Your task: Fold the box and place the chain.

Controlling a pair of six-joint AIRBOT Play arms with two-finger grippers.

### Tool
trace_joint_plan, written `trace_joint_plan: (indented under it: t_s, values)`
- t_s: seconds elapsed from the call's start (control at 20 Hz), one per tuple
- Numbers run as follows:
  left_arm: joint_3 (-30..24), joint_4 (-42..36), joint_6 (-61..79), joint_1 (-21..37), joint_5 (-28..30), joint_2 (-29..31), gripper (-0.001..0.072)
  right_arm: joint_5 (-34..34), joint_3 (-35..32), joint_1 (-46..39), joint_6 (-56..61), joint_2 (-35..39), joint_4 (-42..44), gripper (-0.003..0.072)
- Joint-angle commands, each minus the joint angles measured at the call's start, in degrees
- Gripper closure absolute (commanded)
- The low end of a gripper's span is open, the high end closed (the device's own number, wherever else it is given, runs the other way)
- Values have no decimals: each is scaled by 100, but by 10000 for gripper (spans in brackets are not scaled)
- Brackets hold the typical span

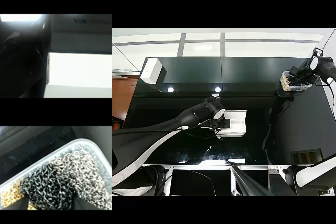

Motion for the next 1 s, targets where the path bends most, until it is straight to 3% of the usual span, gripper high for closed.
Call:
trace_joint_plan:
  t_s: [0.0,0.05,0.4,0.55,0.95]
  values:
    - [2,0,0,4,13,-4,680,201,50,-26,-236,-63,70,529]
    - [2,2,0,4,2,-4,680,389,122,-42,-455,-63,181,651]
    - [2,2,0,4,2,-4,680,2350,1198,-42,-1908,258,374,651]
    - [2,0,0,2,0,-4,681,2472,1239,-66,-2074,811,474,651]
    - [2,0,0,4,0,-4,680,2640,1233,-632,-2503,2706,2317,650]
